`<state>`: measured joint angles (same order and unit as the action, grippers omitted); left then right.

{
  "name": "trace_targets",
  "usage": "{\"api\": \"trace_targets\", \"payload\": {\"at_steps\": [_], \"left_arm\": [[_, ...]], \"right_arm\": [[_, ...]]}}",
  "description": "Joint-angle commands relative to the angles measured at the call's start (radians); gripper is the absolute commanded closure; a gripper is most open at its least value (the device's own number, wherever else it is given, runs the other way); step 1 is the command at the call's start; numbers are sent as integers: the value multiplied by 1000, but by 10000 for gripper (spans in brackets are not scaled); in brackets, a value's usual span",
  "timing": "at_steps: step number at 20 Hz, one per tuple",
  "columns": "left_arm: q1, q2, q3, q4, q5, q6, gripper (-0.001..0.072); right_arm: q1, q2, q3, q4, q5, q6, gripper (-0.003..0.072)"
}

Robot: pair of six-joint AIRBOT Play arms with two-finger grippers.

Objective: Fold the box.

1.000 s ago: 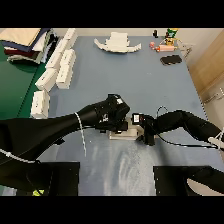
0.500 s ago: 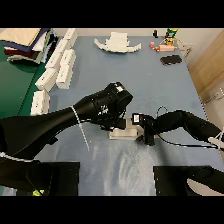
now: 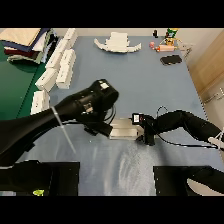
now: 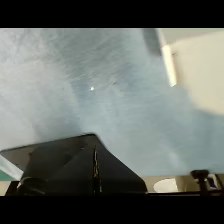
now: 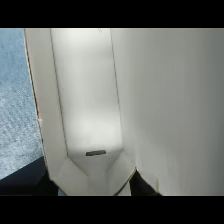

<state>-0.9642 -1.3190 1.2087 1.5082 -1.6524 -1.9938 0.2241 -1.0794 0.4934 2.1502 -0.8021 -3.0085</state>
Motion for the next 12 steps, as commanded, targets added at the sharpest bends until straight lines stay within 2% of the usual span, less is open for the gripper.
{"api": "trace_targets", "payload": {"at_steps": [1,3,5,7,8,9,10,12], "left_arm": [[134,169,-182,-102,162,238,700],[275,262,-303,-261,336,497,700],[386,311,-380,-406,417,858,698],[446,315,-428,-435,489,1105,696],[455,311,-446,-425,533,1181,548],[454,305,-460,-420,578,1259,116],[452,295,-474,-420,624,1323,14],[445,272,-490,-422,667,1463,14]], "right_arm": [[0,0,0,0,0,0,182],[0,0,0,0,0,0,182],[0,0,0,0,0,0,182],[0,0,0,0,0,0,182],[0,0,0,0,0,0,182],[0,0,0,0,0,0,182],[0,0,0,0,0,0,182],[0,0,0,0,0,0,182]]}}
